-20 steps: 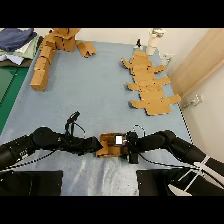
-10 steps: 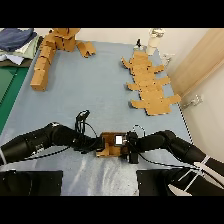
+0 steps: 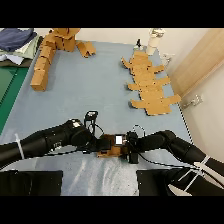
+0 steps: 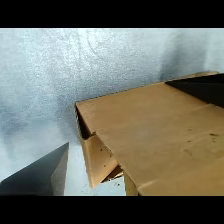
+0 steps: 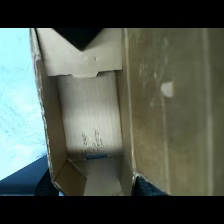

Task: Fold the box.

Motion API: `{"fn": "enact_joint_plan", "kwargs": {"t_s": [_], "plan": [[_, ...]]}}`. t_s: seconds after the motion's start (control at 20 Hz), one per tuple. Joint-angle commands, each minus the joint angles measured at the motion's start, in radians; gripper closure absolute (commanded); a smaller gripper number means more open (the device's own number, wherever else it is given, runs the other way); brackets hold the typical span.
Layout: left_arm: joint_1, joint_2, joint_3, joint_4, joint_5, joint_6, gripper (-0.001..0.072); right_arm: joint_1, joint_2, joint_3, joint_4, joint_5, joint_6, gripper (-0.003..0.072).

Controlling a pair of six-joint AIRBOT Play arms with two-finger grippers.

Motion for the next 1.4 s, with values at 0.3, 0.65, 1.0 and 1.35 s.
{"fn": "enact_joint_plan", "kwargs": {"t_s": [0.3, 0.65, 1.0, 1.35], "plan": [[-0.120, -0.182, 0.213, 0.237, -0.210, -0.212, 0.0205, 0.000, 0.000, 0.001, 0.000, 0.000, 0.000, 0.0168], [-0.127, -0.264, 0.257, 0.233, -0.251, -0.234, 0.0254, 0.000, 0.000, 0.001, 0.000, 0.000, 0.000, 0.0168], [-0.127, -0.283, 0.257, 0.209, -0.253, -0.273, 0.0696, 0.000, 0.000, 0.001, 0.000, 0.000, 0.000, 0.0168], [-0.127, -0.277, 0.271, 0.185, -0.260, -0.274, 0.0119, 0.000, 0.000, 0.001, 0.000, 0.000, 0.000, 0.0168]]}}
